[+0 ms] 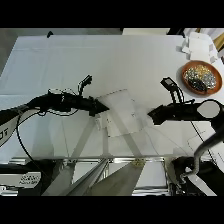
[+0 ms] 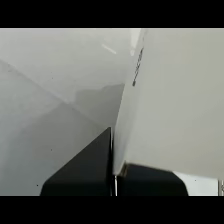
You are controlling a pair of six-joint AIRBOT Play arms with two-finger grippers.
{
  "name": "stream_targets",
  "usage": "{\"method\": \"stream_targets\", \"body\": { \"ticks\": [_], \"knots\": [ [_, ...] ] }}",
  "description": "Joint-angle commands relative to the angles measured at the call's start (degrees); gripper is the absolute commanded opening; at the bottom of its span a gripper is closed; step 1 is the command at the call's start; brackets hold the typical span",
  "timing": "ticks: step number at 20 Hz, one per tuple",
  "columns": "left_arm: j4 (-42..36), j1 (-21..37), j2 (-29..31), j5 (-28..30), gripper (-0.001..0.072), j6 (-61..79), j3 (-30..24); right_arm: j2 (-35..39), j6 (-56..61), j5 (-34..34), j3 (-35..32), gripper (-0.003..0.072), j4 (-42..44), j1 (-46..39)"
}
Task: Fold the box and place the chain.
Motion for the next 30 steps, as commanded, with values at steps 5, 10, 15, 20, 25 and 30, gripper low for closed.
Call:
{"method": "stream_targets", "body": {
  "ticks": [5,10,15,20,25,30],
  "knots": [
    [11.56,-0.79,5.31,1.01,0.0009,-4.48,5.03,0.13,0.44,2.82,0.70,0.0346,-0.28,0.00],
    [23.08,-5.86,7.37,-3.39,0.0009,-4.17,14.16,2.27,1.75,9.73,4.94,0.0346,-4.44,0.00],
    [26.95,-12.00,6.71,-0.52,0.0006,1.16,14.16,8.02,4.90,15.87,5.11,0.0346,-15.17,0.00],
    [26.21,-14.71,3.52,3.63,0.0006,7.19,13.88,9.03,4.92,14.27,4.68,0.0342,-15.19,0.00],
    [16.48,-14.78,-1.25,6.71,0.0005,13.46,13.75,9.01,5.99,13.00,3.28,0.0338,-14.73,0.00],
    [15.63,-14.78,-2.01,9.81,0.0005,15.47,13.73,8.98,5.97,12.37,3.15,0.0338,-14.75,0.00]
  ]
}}
